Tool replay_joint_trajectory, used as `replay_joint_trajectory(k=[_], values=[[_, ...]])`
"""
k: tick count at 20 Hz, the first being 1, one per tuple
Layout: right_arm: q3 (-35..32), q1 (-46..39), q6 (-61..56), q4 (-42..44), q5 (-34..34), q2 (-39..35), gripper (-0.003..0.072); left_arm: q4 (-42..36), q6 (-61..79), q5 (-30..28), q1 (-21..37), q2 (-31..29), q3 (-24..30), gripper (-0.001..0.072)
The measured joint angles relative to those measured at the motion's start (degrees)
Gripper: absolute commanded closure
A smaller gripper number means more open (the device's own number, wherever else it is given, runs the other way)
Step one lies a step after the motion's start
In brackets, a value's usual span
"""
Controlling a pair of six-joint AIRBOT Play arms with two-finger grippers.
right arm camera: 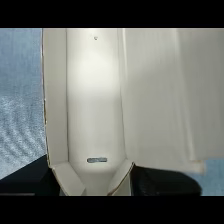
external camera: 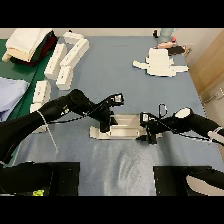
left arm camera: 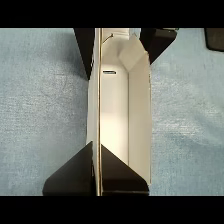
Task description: Fold the box.
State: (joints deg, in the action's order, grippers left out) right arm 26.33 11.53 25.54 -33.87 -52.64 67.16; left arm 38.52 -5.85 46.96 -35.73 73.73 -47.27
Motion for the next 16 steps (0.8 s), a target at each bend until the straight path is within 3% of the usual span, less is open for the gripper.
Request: replay_joint_trajectory(k=[16], values=[[0.0,1.6,-3.0,-1.0,2.6,-0.1,0.0178,0.0,0.0,0.0,0.0,0.0,0.0,0.0693]])
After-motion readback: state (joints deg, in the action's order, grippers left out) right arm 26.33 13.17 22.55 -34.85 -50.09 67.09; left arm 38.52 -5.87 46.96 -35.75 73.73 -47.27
